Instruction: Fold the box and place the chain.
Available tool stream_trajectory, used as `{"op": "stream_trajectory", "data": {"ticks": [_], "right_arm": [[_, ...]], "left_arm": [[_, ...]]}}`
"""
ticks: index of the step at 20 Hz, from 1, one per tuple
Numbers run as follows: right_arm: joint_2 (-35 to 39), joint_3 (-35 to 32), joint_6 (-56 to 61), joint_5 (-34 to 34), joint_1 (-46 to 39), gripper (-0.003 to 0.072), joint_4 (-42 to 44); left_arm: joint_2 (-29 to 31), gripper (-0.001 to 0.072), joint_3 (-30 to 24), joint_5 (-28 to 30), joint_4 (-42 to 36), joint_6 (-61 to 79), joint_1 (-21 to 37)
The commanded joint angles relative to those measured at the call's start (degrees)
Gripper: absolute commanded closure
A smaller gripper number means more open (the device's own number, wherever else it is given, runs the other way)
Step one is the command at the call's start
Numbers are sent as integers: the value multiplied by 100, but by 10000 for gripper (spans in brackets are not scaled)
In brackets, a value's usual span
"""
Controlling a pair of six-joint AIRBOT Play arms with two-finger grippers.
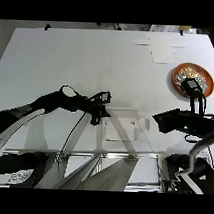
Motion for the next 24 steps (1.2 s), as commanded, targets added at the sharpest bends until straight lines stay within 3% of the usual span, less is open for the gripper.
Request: {"op": "stream_trajectory", "data": {"ticks": [1, 10, 15, 24], "right_arm": [[7, -2, -2, -28, 2, 387, -15], [7, -2, -4, -33, 2, 387, -74], [7, -2, -2, -55, 2, 387, -149], [7, -2, -2, -72, 2, 387, -149]], "left_arm": [[-166, 705, -4, 173, -37, 63, -4], [-166, 706, -2, 326, -39, 874, -20], [-129, 708, 33, -37, -37, 1110, -35], [-348, 709, 612, -278, 496, 813, -35]]}}
